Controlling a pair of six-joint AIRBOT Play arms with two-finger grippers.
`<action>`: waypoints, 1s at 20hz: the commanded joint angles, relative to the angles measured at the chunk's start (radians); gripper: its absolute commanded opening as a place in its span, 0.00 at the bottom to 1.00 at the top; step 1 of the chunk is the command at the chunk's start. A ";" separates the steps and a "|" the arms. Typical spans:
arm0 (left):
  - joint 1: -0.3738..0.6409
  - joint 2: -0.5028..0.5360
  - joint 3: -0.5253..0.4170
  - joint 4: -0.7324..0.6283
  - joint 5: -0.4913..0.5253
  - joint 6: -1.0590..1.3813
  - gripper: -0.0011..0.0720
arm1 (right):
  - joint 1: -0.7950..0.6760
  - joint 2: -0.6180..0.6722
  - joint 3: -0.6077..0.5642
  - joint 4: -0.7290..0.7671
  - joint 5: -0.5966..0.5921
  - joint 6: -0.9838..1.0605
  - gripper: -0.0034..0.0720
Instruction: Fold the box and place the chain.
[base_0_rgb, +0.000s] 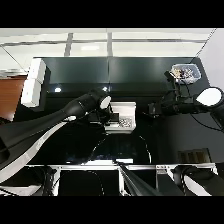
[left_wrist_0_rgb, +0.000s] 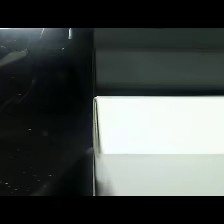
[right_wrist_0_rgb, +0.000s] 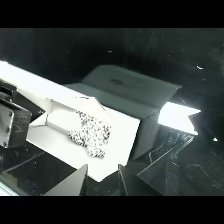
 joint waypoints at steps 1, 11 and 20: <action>-0.002 0.023 0.023 0.007 -0.012 -0.033 0.62 | -0.005 0.000 0.000 -0.003 -0.005 -0.016 0.34; 0.134 0.431 -0.292 0.220 -0.037 0.209 0.70 | -0.005 0.000 0.000 -0.008 -0.118 -0.042 0.34; 0.351 0.546 -0.665 -0.496 0.252 1.740 0.99 | -0.005 0.000 0.000 -0.033 -0.184 -0.042 0.34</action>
